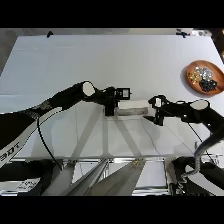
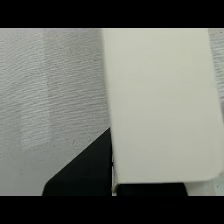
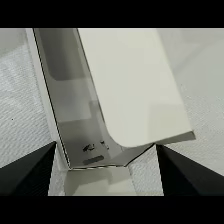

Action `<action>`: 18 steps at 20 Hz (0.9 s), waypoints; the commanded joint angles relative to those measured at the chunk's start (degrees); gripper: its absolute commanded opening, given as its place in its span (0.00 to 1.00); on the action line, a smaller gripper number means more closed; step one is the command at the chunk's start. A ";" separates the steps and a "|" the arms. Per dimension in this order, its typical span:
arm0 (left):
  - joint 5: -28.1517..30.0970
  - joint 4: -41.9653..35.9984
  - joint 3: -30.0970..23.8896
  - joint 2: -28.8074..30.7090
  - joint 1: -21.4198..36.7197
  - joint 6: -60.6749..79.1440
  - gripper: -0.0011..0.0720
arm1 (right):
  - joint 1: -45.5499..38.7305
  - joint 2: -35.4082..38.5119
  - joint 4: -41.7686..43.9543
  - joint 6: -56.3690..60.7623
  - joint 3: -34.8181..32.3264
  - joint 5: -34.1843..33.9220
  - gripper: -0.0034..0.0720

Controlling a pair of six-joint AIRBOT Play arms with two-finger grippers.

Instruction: Fold the box and place the chain.

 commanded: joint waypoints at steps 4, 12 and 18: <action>-0.02 0.00 0.02 0.02 -0.02 0.02 0.04 | 0.85 -2.54 0.68 -3.54 0.07 -1.66 0.97; 0.00 0.00 0.02 0.02 -0.02 0.02 0.04 | 3.63 -4.96 -0.02 -1.53 0.07 -1.79 0.97; 0.00 0.00 0.02 0.04 -0.02 0.02 0.04 | 3.50 -4.96 -0.76 1.27 0.04 -0.44 0.96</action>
